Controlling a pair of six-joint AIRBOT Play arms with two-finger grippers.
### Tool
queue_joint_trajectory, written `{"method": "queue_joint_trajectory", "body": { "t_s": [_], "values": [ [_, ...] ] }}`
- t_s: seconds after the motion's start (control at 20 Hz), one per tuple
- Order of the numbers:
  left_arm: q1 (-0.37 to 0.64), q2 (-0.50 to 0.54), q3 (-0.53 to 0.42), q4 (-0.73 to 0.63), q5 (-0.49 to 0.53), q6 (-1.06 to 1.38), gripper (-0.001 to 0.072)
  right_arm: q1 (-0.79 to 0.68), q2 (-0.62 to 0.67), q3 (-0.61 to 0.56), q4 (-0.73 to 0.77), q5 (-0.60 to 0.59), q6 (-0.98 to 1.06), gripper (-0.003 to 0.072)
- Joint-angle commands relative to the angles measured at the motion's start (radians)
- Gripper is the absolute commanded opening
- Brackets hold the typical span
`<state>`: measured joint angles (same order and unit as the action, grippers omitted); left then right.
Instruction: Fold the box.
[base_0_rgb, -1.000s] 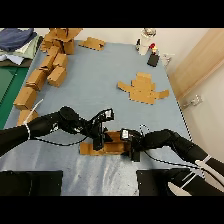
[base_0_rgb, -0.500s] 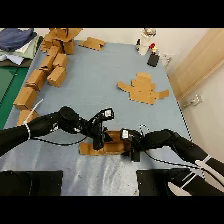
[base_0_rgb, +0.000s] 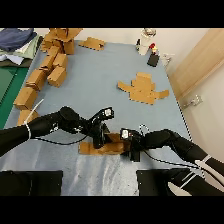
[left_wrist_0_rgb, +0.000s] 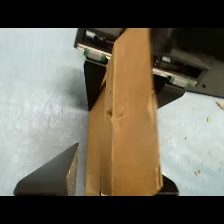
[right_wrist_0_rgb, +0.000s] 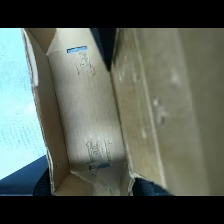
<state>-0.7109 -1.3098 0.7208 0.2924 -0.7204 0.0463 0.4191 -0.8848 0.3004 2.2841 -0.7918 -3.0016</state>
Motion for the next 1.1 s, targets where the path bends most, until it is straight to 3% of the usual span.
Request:
{"method": "queue_joint_trajectory", "body": {
  "t_s": [0.0, 0.1, 0.2, 0.25, 0.3, 0.35, 0.45, 0.5, 0.55, 0.6, 0.7, 0.8, 0.9, 1.05],
  "values": [
    [0.002, 0.003, 0.001, -0.006, 0.014, -0.04, 0.0321, 0.001, 0.001, -0.001, -0.002, -0.002, -0.002, 0.0499],
    [0.002, 0.023, 0.001, 0.045, 0.014, -0.087, 0.0322, 0.001, 0.001, 0.0, -0.002, -0.002, -0.002, 0.0499],
    [0.018, 0.068, 0.001, 0.182, 0.014, -0.214, 0.0323, 0.001, 0.001, -0.001, -0.002, -0.002, -0.002, 0.0499],
    [0.037, 0.101, 0.001, 0.264, 0.013, -0.32, 0.0371, 0.001, 0.001, -0.001, -0.002, -0.002, -0.002, 0.0499],
    [0.059, 0.141, 0.001, 0.344, 0.012, -0.443, 0.0569, 0.001, 0.001, 0.0, -0.002, -0.002, -0.002, 0.0499],
    [0.081, 0.179, 0.001, 0.413, 0.002, -0.566, 0.0666, 0.001, 0.001, 0.0, -0.002, -0.002, -0.002, 0.0499],
    [0.126, 0.255, 0.001, 0.503, -0.086, -0.764, 0.0663, 0.001, 0.001, 0.0, -0.002, -0.002, -0.002, 0.0499],
    [0.141, 0.288, 0.001, 0.518, -0.155, -0.838, 0.062, 0.001, 0.001, 0.0, -0.002, -0.002, -0.002, 0.0499],
    [0.149, 0.311, 0.001, 0.525, -0.225, -0.903, 0.0418, 0.001, 0.001, 0.0, -0.003, -0.002, -0.002, 0.0499],
    [0.151, 0.327, 0.001, 0.527, -0.306, -0.961, 0.003, 0.001, 0.001, 0.0, -0.002, -0.003, -0.002, 0.0499],
    [0.14, 0.331, -0.003, 0.504, -0.415, -1.139, 0.001, 0.001, 0.001, 0.0, -0.003, -0.002, -0.002, 0.0499],
    [0.095, 0.331, -0.048, 0.383, -0.424, -1.247, 0.001, 0.001, 0.001, -0.001, -0.008, -0.003, -0.002, 0.0499],
    [0.024, 0.331, -0.127, 0.174, -0.331, -1.247, 0.001, 0.001, 0.001, -0.001, -0.018, -0.002, -0.002, 0.0499],
    [-0.064, 0.331, -0.214, -0.13, -0.053, -1.143, 0.001, 0.001, 0.001, 0.0, -0.028, -0.002, -0.002, 0.05]
  ]
}}
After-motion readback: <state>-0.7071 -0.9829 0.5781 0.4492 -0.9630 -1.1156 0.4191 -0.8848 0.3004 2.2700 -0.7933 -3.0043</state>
